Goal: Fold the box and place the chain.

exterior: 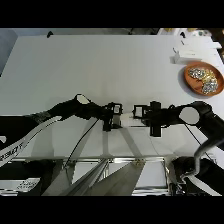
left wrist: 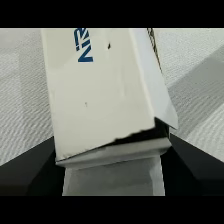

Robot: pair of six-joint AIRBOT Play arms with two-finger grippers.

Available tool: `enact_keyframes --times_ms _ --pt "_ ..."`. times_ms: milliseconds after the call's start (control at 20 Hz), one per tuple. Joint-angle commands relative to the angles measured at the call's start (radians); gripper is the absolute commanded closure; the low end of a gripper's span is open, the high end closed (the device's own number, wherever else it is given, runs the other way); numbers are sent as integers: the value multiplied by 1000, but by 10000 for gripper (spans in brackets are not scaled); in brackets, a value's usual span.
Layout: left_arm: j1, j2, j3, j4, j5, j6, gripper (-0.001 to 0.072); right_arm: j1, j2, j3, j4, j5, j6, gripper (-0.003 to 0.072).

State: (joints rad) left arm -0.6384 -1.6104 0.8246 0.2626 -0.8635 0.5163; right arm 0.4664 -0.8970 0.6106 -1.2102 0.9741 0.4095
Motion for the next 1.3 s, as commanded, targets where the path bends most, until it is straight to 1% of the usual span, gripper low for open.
enact_keyframes --times_ms 0,50,100,150,300,1250 --pt "1 0 0 -1 -2 -4 525 1 0 -11 39 15 5 506" --pt "1 0 0 -1 -1 -4 525 1 0 -11 40 7 6 514" --pt "1 0 0 -1 -2 -4 525 1 0 -11 35 -13 21 590" --pt "1 0 0 -1 -1 -4 525 1 0 -11 22 -43 50 627" --pt "1 0 0 -1 -2 -4 525 1 0 -10 -14 -92 89 627" --pt "1 0 0 -1 -2 -4 525 1 2 -18 -23 -99 96 627"
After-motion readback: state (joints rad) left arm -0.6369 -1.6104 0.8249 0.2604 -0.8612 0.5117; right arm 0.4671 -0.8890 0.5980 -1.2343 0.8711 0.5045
